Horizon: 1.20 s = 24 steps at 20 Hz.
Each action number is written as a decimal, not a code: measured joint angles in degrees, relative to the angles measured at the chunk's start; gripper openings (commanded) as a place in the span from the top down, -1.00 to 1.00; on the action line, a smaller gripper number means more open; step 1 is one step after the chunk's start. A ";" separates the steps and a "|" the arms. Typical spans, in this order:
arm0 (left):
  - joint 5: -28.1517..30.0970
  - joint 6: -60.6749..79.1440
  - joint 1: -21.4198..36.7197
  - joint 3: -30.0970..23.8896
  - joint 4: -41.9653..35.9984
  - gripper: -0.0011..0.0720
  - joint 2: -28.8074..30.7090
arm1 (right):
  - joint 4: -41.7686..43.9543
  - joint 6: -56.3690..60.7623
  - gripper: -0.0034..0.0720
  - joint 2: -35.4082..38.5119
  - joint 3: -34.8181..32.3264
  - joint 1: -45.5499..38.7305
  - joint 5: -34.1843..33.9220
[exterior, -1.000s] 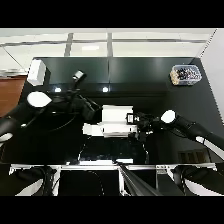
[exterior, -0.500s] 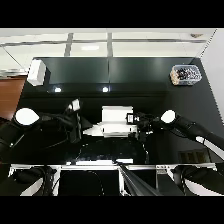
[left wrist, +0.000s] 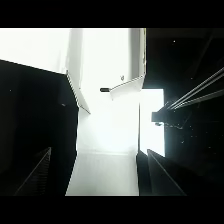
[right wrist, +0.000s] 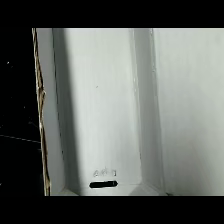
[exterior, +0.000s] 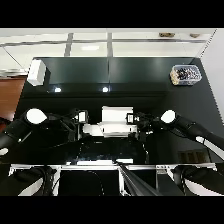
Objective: Fold the box and place the chain.
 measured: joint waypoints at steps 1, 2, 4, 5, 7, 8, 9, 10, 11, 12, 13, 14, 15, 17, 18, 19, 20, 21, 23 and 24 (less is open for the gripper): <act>0.33 0.39 -0.35 0.00 -0.07 -0.98 -0.55 | 0.00 0.02 0.40 0.00 0.00 0.00 0.00; 1.05 0.63 -0.81 0.00 -0.31 -0.98 -1.11 | 0.00 0.00 0.40 0.00 0.00 0.00 0.00; 1.99 1.07 -1.90 0.00 -0.72 -0.98 -2.05 | 0.00 0.00 0.40 0.00 0.00 0.00 0.00; 2.75 1.31 -2.54 0.00 -1.03 -0.98 -2.38 | 0.00 0.00 0.40 0.00 0.00 0.00 0.00; 5.29 1.90 -3.80 0.00 -1.29 -0.98 -2.89 | 0.00 0.02 0.40 0.00 0.00 0.00 0.00; 6.84 2.14 -4.26 0.00 -1.38 -0.97 -3.08 | 0.00 0.02 0.40 0.00 0.00 0.00 0.00; 7.82 2.32 -4.59 0.00 -1.40 -0.97 -3.19 | 0.00 0.00 0.40 0.00 0.00 0.00 0.00; 8.55 2.43 -4.85 0.00 -1.33 -0.97 -3.39 | 0.02 0.00 0.40 0.00 0.00 0.00 0.00; 8.83 2.73 -5.03 0.00 -1.18 -0.97 -3.58 | 0.00 0.02 0.40 0.00 0.00 0.00 0.00; 9.05 3.02 -5.18 0.00 -1.11 -0.97 -3.80 | 0.00 0.00 0.40 0.00 0.00 0.00 0.00; 9.31 3.30 -5.27 0.00 -1.05 -0.96 -4.00 | 0.02 0.00 0.40 0.00 0.00 0.00 0.00; 9.49 3.63 -5.33 0.00 -1.07 -0.95 -4.22 | 0.00 0.02 0.40 0.00 0.00 0.00 0.00; 9.70 3.82 -5.44 0.00 -1.20 -0.95 -4.48 | 0.00 0.00 0.40 0.00 0.00 0.00 0.00; 9.81 4.09 -5.86 0.00 -2.03 -0.92 -5.14 | 0.00 0.02 0.40 0.00 0.00 0.00 0.00; 9.79 4.15 -6.36 0.00 -2.45 -0.92 -5.62 | 0.00 0.02 0.40 0.00 0.00 0.00 0.00; 9.79 4.26 -7.02 0.02 -2.67 -0.92 -6.16 | 0.00 0.02 0.40 0.00 0.00 0.00 0.00; 9.79 4.26 -7.69 0.09 -2.86 -0.92 -6.73 | 0.00 0.02 0.40 0.00 0.00 0.00 0.00; 9.81 4.26 -8.35 0.22 -3.13 -0.91 -7.28 | 0.00 0.02 0.40 0.00 0.00 0.00 0.00; 10.34 4.26 -9.42 0.42 -3.28 -0.64 -8.07 | 0.00 0.00 0.40 0.00 0.00 0.00 0.00; 10.75 4.24 -9.66 0.52 -3.41 -0.54 -8.28 | 0.00 0.02 0.40 0.00 0.00 0.00 0.00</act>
